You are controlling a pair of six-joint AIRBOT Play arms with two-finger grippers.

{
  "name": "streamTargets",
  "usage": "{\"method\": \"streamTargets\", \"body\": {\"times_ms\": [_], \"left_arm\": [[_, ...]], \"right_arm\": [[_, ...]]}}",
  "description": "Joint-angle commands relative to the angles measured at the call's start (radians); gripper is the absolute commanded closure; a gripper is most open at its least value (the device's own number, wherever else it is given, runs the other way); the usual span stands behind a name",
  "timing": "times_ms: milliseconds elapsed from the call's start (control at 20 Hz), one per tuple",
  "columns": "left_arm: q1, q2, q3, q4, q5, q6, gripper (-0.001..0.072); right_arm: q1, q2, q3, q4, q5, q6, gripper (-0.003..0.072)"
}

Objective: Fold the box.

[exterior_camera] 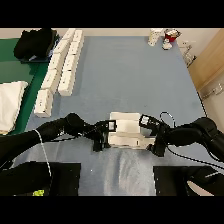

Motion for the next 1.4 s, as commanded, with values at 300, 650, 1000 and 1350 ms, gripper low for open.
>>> {"method": "streamTargets", "body": {"times_ms": [300,650,1000,1350], "left_arm": [[0.001,0.0,0.0,0.0,0.0,0.0,0.0287],[0.001,0.0,0.0,0.0,0.0,0.0,0.0287],[0.001,0.0,0.0,0.0,0.0,0.0,0.0287],[0.001,0.0,0.0,0.0,0.0,0.0,0.0287]], "right_arm": [[0.001,-0.056,-0.021,0.199,0.125,-0.375,0.0377],[0.002,-0.115,-0.021,0.305,0.167,-0.464,0.0547],[0.002,-0.119,-0.021,0.312,0.17,-0.465,0.0543],[0.001,-0.121,-0.021,0.334,0.174,-0.472,0.0075]]}}
